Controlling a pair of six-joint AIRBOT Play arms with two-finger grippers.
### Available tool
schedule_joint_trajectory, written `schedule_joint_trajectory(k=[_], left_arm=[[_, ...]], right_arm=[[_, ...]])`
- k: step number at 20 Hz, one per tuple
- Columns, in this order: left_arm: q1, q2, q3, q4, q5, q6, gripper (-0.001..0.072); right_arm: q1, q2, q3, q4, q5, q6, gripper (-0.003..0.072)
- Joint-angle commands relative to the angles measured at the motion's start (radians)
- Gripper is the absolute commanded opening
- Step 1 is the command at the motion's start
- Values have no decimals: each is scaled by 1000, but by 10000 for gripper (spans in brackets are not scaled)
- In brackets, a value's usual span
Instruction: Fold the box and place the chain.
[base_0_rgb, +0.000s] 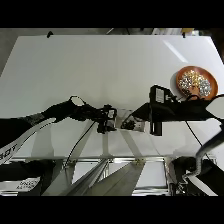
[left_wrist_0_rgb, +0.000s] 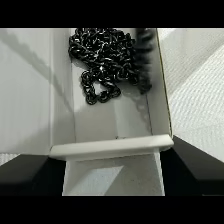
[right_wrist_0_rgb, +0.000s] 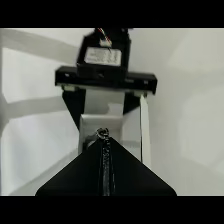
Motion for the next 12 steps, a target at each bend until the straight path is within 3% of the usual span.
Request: schedule_joint_trajectory(k=[1,3,4,6,7,10,12], left_arm=[[1,1,1,0,0,0,169],[1,1,1,0,0,0,169],[1,1,1,0,0,0,169],[1,1,1,0,0,0,169],[1,1,1,0,0,0,169],[1,1,1,0,0,0,169],[1,1,1,0,0,0,169]], right_arm=[[20,-89,0,-135,-36,140,14],[20,-133,0,-155,-29,148,17],[20,-138,1,-153,-34,145,57],[20,-115,3,-146,-71,133,265],[16,-95,5,-146,-97,133,299],[-48,-32,20,-147,-168,142,282],[-137,-19,24,-159,-211,229,197]])
